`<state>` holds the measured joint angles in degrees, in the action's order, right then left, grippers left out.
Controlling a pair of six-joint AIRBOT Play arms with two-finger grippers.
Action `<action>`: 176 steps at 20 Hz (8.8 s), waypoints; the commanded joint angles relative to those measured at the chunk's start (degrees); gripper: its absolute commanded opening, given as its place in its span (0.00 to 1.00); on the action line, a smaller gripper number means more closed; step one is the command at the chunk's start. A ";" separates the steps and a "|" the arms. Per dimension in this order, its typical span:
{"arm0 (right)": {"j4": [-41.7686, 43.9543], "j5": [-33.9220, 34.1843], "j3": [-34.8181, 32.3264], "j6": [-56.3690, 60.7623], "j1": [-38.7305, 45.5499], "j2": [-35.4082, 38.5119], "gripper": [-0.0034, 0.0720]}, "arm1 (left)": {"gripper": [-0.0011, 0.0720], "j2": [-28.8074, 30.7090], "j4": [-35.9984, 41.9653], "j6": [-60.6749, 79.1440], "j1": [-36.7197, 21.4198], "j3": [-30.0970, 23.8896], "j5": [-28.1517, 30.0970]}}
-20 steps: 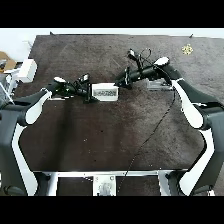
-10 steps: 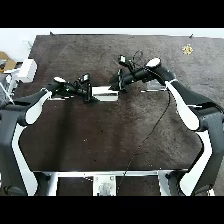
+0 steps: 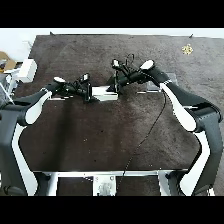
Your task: Fold the box and place the chain.
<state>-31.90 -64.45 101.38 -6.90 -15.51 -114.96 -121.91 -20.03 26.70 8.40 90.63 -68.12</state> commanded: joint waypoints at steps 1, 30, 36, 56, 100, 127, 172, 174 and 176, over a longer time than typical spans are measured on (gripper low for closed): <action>-0.48 2.82 0.04 -0.02 -0.07 0.85 0.57 | 0.32 0.00 -0.11 0.20 0.00 0.02 -0.26; 5.68 -5.46 -4.66 2.12 2.12 2.10 0.48 | 0.32 0.00 -0.11 0.20 0.00 0.02 -0.24; 6.27 -5.81 -4.74 2.43 0.28 0.81 0.05 | 0.32 0.00 -0.11 0.20 0.00 0.02 -0.26; 3.41 -0.61 -4.72 3.04 -1.20 1.18 0.05 | 0.32 0.00 -0.11 0.20 0.00 0.02 -0.26; -6.93 60.89 -95.67 33.88 15.54 106.86 0.05 | 0.03 11.74 0.09 -16.50 -1.07 0.07 0.66; -6.91 65.92 -96.30 33.90 15.61 106.86 0.05 | 0.02 54.77 -29.16 -59.76 -57.07 -39.67 19.76; -6.71 70.25 -99.01 33.92 15.61 106.86 0.05 | 0.03 54.60 -4.39 -59.21 -46.88 -8.76 8.98; -6.71 70.90 -99.01 33.92 15.61 106.86 0.05 | 0.02 57.48 -4.44 -57.90 -42.45 -9.99 12.17; -6.71 71.63 -99.01 33.92 15.61 106.86 0.05 | 0.02 62.42 -4.37 -54.58 -36.39 -14.84 21.14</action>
<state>-38.61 6.31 2.39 27.03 0.10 -8.08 -64.51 -28.23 -32.18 -33.71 79.00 -54.63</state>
